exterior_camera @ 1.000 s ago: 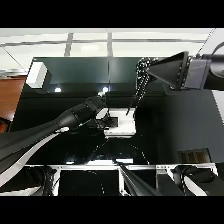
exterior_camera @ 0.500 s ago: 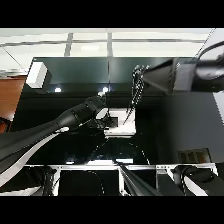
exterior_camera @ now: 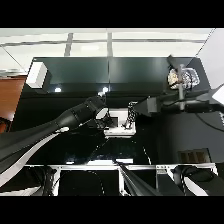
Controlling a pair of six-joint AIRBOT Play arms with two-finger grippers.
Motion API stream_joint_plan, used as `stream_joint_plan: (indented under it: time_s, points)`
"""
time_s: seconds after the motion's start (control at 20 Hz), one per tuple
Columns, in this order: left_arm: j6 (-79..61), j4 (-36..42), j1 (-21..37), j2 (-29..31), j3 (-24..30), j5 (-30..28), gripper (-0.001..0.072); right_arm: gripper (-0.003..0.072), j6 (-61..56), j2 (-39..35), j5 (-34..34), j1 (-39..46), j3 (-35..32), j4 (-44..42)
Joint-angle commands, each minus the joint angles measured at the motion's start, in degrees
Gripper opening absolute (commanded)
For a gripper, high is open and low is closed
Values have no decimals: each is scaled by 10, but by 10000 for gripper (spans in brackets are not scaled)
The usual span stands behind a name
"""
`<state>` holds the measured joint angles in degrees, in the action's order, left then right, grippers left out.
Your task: Fold the box and place the chain.
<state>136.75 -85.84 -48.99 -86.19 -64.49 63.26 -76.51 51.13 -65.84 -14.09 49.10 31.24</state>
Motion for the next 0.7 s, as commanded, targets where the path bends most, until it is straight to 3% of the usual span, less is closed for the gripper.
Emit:
stream_joint_plan:
  time_s: [0.0, 0.15, 0.35, 0.4, 0.45, 0.55, 0.65]
  points:
    - [0, -1, 0, 0, 0, 0, 25, 13, -6, 3, 65, -25, -69, 4]
    - [0, -1, 0, 0, 0, 0, 25, 15, -22, 15, 130, -53, -95, 42]
    - [0, -1, 0, 0, 0, 0, 25, 21, -10, 61, 137, -63, -95, 57]
    - [0, -1, 0, 0, 0, 0, 25, 177, -10, 68, 136, -68, -95, 59]
    - [0, -1, 0, 0, 0, 0, 25, 270, -10, 70, 135, -69, -95, 60]
    - [0, -1, 0, 0, 0, 0, 25, 269, -11, 68, 116, -52, -89, 78]
    - [0, 0, 0, 0, 0, 1, 25, 268, -10, 64, 55, 3, -74, 103]
